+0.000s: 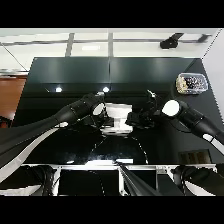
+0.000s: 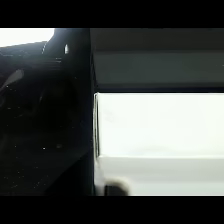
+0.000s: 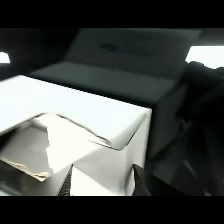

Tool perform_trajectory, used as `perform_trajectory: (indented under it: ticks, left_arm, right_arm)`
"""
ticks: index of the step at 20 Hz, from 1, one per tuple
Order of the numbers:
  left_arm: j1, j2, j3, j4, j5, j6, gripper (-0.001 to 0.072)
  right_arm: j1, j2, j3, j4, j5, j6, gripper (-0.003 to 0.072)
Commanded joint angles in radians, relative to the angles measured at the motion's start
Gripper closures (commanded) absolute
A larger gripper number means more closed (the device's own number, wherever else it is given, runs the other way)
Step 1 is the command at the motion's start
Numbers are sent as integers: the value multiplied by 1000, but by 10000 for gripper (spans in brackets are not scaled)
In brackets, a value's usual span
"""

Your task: Fold the box and place the chain.

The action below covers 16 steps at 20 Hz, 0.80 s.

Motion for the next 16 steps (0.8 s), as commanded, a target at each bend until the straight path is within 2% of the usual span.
perform_trajectory:
  ticks: [1, 4, 6, 10, 16]
  left_arm:
    - [0, 0, 1, 0, 0, 0, 680]
    - [0, 0, 1, 0, 0, 0, 680]
    - [0, 0, 1, 0, 0, 1, 680]
    - [0, 0, 1, 0, 0, 1, 680]
    - [0, 0, 1, 0, 0, 0, 680]
  right_arm:
    - [52, -17, 36, -154, 24, 144, 275]
    - [89, -53, 77, -196, 26, 180, 276]
    - [111, -80, 102, -227, 29, 206, 333]
    - [143, -114, 135, -291, 50, 280, 334]
    - [224, -192, 234, -447, 148, 415, 334]
